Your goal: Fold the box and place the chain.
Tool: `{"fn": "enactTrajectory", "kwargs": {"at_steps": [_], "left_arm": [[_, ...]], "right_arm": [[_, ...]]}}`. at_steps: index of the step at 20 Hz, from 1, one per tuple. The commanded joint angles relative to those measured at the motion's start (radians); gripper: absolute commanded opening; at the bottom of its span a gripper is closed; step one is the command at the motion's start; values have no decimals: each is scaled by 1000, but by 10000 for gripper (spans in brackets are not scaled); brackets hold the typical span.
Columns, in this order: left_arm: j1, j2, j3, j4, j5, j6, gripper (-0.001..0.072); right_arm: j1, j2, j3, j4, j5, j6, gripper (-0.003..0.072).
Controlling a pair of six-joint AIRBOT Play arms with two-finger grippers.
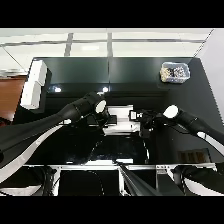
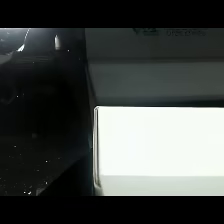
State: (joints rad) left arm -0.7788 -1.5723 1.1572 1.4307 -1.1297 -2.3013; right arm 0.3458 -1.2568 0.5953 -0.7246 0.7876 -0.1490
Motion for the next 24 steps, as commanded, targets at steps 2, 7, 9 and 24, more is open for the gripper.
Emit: {"fn": "enactTrajectory", "kwargs": {"at_steps": [2,7,9,24], "left_arm": [[0,1,0,1,-6,28,25],[0,1,0,1,-9,29,25],[0,1,0,1,-9,32,25],[0,1,0,0,-15,45,25]], "right_arm": [[-14,93,2,-62,64,58,704],[-13,109,2,-34,64,9,663],[-13,108,2,-8,62,-18,660],[35,24,1,233,-38,39,392]]}}
